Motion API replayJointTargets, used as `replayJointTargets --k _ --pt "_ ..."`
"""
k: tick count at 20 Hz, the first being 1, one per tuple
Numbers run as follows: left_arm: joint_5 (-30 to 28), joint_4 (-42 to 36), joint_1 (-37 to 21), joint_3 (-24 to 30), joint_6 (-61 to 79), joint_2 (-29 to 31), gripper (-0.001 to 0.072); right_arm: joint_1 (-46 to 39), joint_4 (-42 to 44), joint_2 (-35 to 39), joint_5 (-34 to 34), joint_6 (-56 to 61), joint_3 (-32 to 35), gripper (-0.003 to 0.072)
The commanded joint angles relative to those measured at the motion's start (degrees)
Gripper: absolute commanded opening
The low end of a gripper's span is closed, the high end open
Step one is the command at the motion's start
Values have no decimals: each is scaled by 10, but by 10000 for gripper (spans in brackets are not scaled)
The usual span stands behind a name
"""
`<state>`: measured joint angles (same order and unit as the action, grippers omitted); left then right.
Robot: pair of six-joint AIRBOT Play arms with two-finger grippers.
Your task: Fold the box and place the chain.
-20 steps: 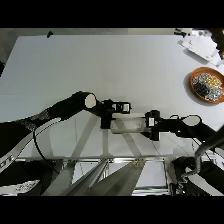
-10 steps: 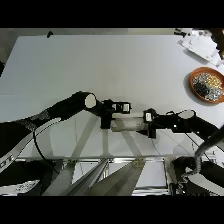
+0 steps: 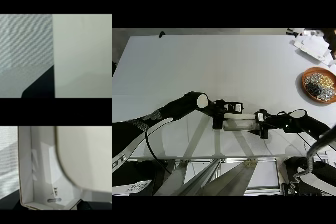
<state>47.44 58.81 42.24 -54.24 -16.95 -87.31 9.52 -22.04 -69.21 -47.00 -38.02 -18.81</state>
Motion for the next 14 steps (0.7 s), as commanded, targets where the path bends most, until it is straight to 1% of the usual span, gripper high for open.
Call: replayJointTargets --k 1,2,3,4,5,9,14 --pt "0 0 0 0 0 0 12 0 -2 -1 1 0 0 399" --pt "0 0 0 0 0 0 12 0 -2 -1 1 0 0 399" --pt "0 0 0 0 0 0 12 0 -2 -1 -3 4 0 430" --pt "0 0 0 0 0 0 12 0 -2 -1 -7 7 0 550" --pt "0 0 0 0 0 0 12 0 -2 -1 -8 7 0 649" --pt "0 0 0 0 0 0 12 -22 1 -1 -37 7 -1 654" --pt "0 0 0 0 0 0 12 -23 18 -1 -56 7 -2 652"
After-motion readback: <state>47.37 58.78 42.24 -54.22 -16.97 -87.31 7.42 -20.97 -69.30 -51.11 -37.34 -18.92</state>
